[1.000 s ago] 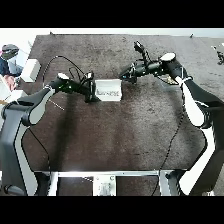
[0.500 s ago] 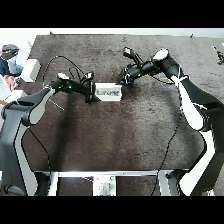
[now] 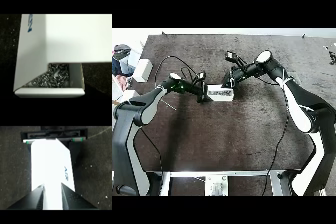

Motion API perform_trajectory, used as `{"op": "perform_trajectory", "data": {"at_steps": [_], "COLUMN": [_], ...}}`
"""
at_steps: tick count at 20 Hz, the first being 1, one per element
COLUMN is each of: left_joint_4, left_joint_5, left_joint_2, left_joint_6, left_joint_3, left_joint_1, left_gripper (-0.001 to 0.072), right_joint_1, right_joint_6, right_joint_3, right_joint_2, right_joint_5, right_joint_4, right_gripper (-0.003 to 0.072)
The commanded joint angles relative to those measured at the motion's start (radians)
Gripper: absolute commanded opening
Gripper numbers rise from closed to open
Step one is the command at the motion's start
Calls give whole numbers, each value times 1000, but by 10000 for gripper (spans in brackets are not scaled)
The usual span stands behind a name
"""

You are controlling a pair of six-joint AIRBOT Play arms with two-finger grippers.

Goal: Fold the box and place the chain.

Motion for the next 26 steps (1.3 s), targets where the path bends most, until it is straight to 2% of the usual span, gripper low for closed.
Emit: {"op": "perform_trajectory", "data": {"at_steps": [1, 2, 7, 10, 17, 21, 24, 26], "left_joint_4": [0, 0, 0, 0, 0, 0, 0, 0], "left_joint_5": [0, 0, 0, 0, 0, 0, 0, 0], "left_joint_2": [0, 0, 0, 0, 0, 0, 0, 0], "left_joint_6": [0, 0, 0, 0, 0, 0, 0, 0], "left_joint_3": [0, 0, 0, 0, 0, 0, 0, 0], "left_joint_1": [0, 0, 0, 0, 0, 0, 0, 0], "left_gripper": [418, 417, 418, 418, 418, 418, 418, 418], "right_joint_1": [10, 10, 10, 9, 6, -1, -1, 4], "right_joint_6": [-1, -1, 47, 96, 159, 131, -13, -95], "right_joint_3": [-2, -2, -2, -2, -6, -112, -178, -215], "right_joint_2": [-10, -13, -7, 8, 18, 80, 92, 91], "right_joint_5": [-25, -19, -19, 25, 45, -54, -131, -135], "right_joint_4": [-3, -3, -48, -78, -84, -60, 63, 114], "right_gripper": [266, 361, 345, 345, 344, 345, 359, 366]}}
